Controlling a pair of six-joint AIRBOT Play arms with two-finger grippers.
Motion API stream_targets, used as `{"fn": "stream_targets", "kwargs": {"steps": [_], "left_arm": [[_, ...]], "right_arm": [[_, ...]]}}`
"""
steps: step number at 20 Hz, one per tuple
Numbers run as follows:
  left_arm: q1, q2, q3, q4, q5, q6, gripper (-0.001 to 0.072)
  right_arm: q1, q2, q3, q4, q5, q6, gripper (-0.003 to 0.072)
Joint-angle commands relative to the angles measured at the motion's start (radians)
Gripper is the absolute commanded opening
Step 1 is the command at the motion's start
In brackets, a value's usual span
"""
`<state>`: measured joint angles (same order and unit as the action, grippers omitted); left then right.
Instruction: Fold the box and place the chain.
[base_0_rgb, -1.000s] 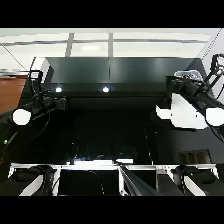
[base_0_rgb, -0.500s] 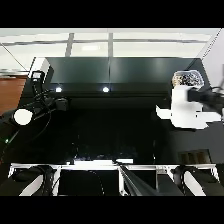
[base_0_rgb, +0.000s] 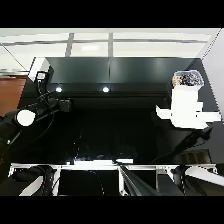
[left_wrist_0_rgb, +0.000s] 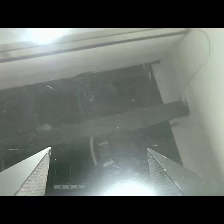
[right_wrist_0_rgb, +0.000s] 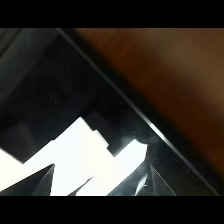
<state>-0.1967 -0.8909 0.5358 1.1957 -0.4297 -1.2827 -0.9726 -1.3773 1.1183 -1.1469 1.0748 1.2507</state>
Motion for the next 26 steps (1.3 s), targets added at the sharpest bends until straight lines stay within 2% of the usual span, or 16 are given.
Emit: {"fn": "stream_targets", "kwargs": {"steps": [1,3,6,9,11,12,14,16,17,20,22,24,26], "left_arm": [[-0.013,-0.001,0.001,-0.003,-0.001,0.0,0.0713],[-0.013,-0.001,0.001,-0.003,0.001,0.0,0.0713],[-0.013,-0.001,0.001,-0.002,0.003,0.0,0.0713],[-0.013,-0.001,0.001,-0.003,0.003,0.0,0.0713],[-0.013,-0.001,0.001,-0.003,0.004,0.0,0.0713],[-0.013,-0.001,0.001,-0.003,0.003,0.0,0.0713],[-0.013,-0.001,0.001,-0.002,0.004,0.0,0.0713],[-0.013,-0.001,0.001,-0.002,0.004,0.0,0.0713],[-0.013,-0.001,0.001,-0.002,0.004,0.0,0.0712],[-0.013,-0.001,0.001,-0.002,0.003,0.0,0.0713],[-0.013,-0.001,0.001,-0.003,0.003,0.0,0.0713],[-0.013,-0.001,0.001,-0.003,0.003,0.0,0.0712],[-0.013,-0.001,0.0,-0.003,0.003,0.0,0.0712]], "right_arm": [[-0.088,-0.218,0.174,0.148,0.258,-0.175,0.0716],[-0.082,-0.313,0.246,0.172,0.315,-0.224,0.0716],[-0.06,-0.467,0.351,0.2,0.462,-0.26,0.0716],[-0.018,-0.519,0.358,0.208,0.502,-0.331,0.0714],[0.007,-0.522,0.359,0.211,0.508,-0.369,0.0502],[0.013,-0.522,0.362,0.214,0.519,-0.375,0.0356],[0.016,-0.514,0.363,0.217,0.567,-0.383,0.0118],[0.02,-0.487,0.362,0.236,0.614,-0.388,0.0016],[0.024,-0.459,0.356,0.256,0.616,-0.389,0.0014],[0.043,-0.323,0.256,0.382,0.592,-0.435,0.0014],[0.074,-0.209,0.14,0.473,0.57,-0.486,0.0014],[0.119,-0.065,-0.023,0.579,0.483,-0.542,0.0014],[0.187,0.103,-0.221,0.711,0.341,-0.616,0.0014]]}}
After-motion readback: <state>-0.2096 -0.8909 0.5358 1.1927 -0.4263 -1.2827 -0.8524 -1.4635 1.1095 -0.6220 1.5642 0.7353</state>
